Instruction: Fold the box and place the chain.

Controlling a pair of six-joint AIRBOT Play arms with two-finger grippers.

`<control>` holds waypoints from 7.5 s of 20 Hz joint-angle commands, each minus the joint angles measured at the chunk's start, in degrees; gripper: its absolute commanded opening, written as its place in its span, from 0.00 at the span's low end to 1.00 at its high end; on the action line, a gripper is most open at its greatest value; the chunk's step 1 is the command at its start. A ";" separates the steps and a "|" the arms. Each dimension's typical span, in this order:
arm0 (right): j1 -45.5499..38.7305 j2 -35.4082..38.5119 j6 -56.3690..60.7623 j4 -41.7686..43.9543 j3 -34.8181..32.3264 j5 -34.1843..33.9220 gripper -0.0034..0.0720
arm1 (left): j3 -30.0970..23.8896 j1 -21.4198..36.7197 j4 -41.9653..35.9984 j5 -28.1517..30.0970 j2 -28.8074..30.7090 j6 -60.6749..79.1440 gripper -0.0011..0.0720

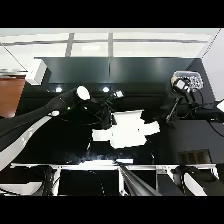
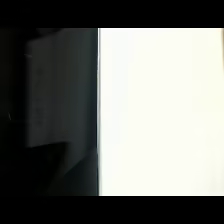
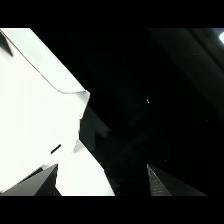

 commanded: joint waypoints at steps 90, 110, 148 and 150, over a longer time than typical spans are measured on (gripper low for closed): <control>17.33 -15.52 -40.24 17.05 -14.27 -24.17 0.89 | 0.13 -1.70 5.88 7.80 0.76 14.67 0.05; 17.20 -16.57 -38.97 16.68 -14.27 -26.88 0.63 | 0.13 -1.68 5.73 7.34 0.70 14.62 0.05; 17.22 -16.57 -38.97 15.82 -14.27 -23.04 0.46 | -20.00 1.75 -33.07 31.39 11.93 6.12 0.05; 17.22 -16.57 -38.97 15.85 -14.27 -23.04 0.46 | -18.93 1.51 -31.28 31.02 9.33 5.11 0.05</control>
